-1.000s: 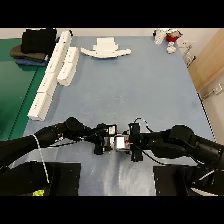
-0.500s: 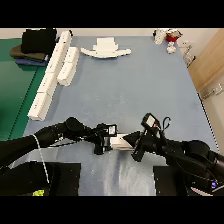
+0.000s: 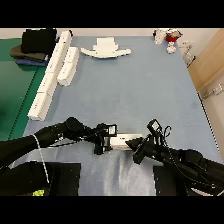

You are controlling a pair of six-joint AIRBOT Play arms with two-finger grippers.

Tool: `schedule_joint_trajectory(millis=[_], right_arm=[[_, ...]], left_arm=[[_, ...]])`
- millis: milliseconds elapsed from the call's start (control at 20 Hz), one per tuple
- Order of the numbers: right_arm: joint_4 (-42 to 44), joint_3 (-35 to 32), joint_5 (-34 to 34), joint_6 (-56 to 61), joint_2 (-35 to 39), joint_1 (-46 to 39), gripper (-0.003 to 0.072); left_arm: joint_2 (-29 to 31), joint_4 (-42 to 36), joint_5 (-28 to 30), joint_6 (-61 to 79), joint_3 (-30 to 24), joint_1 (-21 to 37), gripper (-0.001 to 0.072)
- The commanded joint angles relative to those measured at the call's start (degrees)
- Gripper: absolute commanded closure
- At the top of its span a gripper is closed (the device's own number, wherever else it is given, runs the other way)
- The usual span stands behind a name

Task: Fold the box.

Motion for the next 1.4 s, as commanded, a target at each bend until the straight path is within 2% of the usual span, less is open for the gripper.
schedule_joint_trajectory(millis=[0,250,850,1050,1350], right_arm=[[0.0,-0.5,0.3,0.8,-3.4,2.3,0.0682],[0.0,-0.3,0.7,0.8,-4.7,2.3,0.0682],[-1.5,-0.3,0.6,0.8,5.1,2.1,0.0671],[-3.8,-0.3,-0.6,0.8,3.5,2.1,0.0670],[-4.2,-0.3,1.1,0.8,-5.8,2.1,0.0670]], left_arm=[[0.0,0.0,0.0,0.0,0.0,0.0,0.0296],[0.0,0.0,0.0,0.0,0.0,0.0,0.0296],[0.0,0.0,0.0,0.0,0.0,0.0,0.0296],[0.0,0.0,0.0,0.0,0.0,0.0,0.0296],[0.0,0.0,0.0,0.0,0.0,0.0,0.0296]])
